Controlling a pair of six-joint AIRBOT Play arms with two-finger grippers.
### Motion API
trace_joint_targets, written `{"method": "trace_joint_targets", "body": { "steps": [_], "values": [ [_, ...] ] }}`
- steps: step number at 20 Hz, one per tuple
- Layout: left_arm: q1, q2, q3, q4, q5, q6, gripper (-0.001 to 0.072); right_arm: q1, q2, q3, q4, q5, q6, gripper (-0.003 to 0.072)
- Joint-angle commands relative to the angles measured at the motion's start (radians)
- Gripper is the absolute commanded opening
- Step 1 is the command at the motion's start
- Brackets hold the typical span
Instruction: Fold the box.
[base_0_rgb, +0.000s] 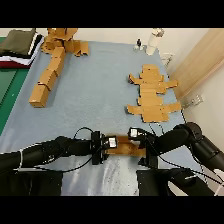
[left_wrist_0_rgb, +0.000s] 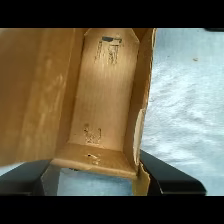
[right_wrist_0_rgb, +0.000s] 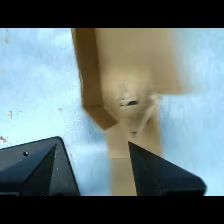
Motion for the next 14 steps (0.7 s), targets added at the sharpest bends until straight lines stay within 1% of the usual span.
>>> {"method": "trace_joint_targets", "body": {
  "steps": [1,4,5,7,10,11,14],
  "values": [
    [0.001,0.000,0.000,0.001,0.002,0.002,0.0315,-0.001,0.021,0.005,-0.014,-0.020,0.184,0.0712],
    [0.001,0.000,0.000,0.001,0.002,0.002,0.0315,-0.001,0.021,0.006,-0.011,-0.032,0.380,0.0709],
    [0.001,0.000,0.000,0.001,0.002,0.002,0.0315,-0.001,0.021,0.005,-0.003,-0.048,0.488,0.0709],
    [0.001,0.000,0.000,0.001,0.002,0.002,0.0315,-0.001,0.021,0.005,0.035,-0.085,0.770,0.0708],
    [0.001,0.000,0.000,0.001,0.002,0.002,0.0315,-0.001,0.021,0.005,0.117,-0.083,1.025,0.0708],
    [0.001,0.000,0.000,0.001,0.002,0.002,0.0316,-0.001,0.021,0.005,0.156,-0.075,1.075,0.0708],
    [0.001,0.000,0.000,0.001,0.002,0.002,0.0315,-0.001,0.018,0.005,0.218,-0.024,1.100,0.0707]
  ]
}}
